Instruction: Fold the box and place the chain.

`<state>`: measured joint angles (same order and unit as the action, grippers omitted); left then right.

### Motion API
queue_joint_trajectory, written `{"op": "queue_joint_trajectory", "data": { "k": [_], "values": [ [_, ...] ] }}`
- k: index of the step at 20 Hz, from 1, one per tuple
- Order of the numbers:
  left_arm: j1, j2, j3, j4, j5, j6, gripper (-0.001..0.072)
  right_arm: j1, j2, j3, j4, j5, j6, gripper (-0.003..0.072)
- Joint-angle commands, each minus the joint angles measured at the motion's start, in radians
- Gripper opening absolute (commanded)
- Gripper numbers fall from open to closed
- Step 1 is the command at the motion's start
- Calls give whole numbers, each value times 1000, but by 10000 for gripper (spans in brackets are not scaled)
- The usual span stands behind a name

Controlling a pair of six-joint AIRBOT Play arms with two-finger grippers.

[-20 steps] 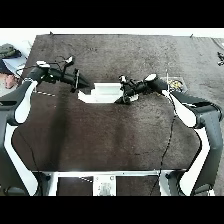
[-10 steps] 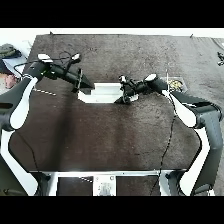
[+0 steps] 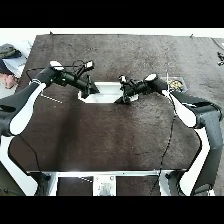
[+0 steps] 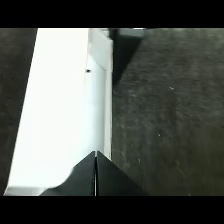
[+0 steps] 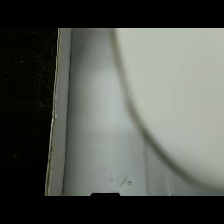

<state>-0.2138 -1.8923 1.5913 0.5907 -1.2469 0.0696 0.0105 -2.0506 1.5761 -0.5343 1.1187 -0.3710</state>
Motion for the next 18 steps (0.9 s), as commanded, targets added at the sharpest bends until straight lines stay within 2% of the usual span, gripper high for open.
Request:
{"op": "queue_joint_trajectory", "data": {
  "k": [1,4,9,18],
  "values": [
    [-28,2,-11,-39,115,-29,6,0,0,0,0,0,0,235],
    [-31,2,-11,-68,228,-92,6,0,0,0,0,0,0,236],
    [-31,-3,-11,-102,341,-118,10,0,0,0,0,0,0,235],
    [-31,-60,-11,-102,378,-152,11,0,0,0,0,0,0,235]
  ]
}}
